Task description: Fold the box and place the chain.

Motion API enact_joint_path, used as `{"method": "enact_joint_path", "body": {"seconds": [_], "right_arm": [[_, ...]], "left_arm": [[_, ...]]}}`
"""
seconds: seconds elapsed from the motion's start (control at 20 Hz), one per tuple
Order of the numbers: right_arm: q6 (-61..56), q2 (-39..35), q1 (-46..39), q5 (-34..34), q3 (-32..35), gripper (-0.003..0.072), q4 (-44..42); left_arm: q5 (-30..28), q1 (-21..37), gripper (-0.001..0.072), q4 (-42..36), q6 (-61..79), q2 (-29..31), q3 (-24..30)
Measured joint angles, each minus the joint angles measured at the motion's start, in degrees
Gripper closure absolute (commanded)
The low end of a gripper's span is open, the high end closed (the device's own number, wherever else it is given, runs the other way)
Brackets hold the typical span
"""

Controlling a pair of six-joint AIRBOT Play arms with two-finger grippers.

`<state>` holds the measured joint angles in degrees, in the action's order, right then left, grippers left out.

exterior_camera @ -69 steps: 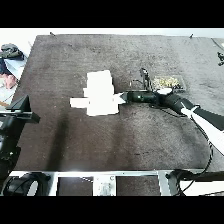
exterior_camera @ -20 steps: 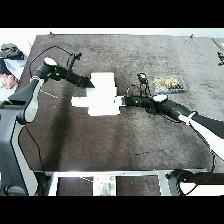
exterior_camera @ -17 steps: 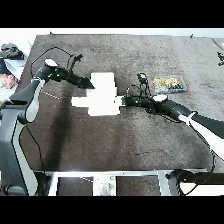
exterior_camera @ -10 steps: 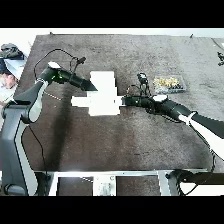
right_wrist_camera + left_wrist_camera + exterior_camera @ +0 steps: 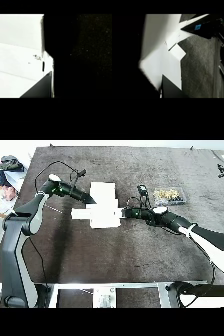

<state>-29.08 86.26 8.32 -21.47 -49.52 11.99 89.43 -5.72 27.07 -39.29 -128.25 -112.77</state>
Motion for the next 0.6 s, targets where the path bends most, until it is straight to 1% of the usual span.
{"method": "enact_joint_path", "body": {"seconds": [0.15,0.2,0.25,0.3,0.35,0.6], "right_arm": [[0.00,-0.02,0.00,-0.02,0.00,0.0696,0.26],[0.00,-0.07,-0.02,-0.02,0.00,0.0583,0.57],[0.02,-0.22,-0.24,-0.11,0.00,0.0400,1.07],[0.11,-0.46,-0.68,-0.15,0.02,0.0440,1.81],[0.28,-0.96,-1.29,-0.13,0.02,0.0465,2.40],[0.90,-5.51,-5.55,-0.33,0.02,0.0454,5.84]], "left_arm": [[-0.11,0.00,0.0700,-0.02,2.19,0.00,0.02],[-0.20,-0.02,0.0700,-0.02,3.37,0.00,0.00],[-0.22,-0.04,0.0699,-0.02,4.52,0.00,0.00],[-0.44,-0.07,0.0700,0.15,5.95,0.00,0.00],[-0.46,-0.02,0.0700,0.15,7.39,0.00,0.02],[-0.39,-0.02,0.0703,-0.02,17.40,0.00,0.02]]}}
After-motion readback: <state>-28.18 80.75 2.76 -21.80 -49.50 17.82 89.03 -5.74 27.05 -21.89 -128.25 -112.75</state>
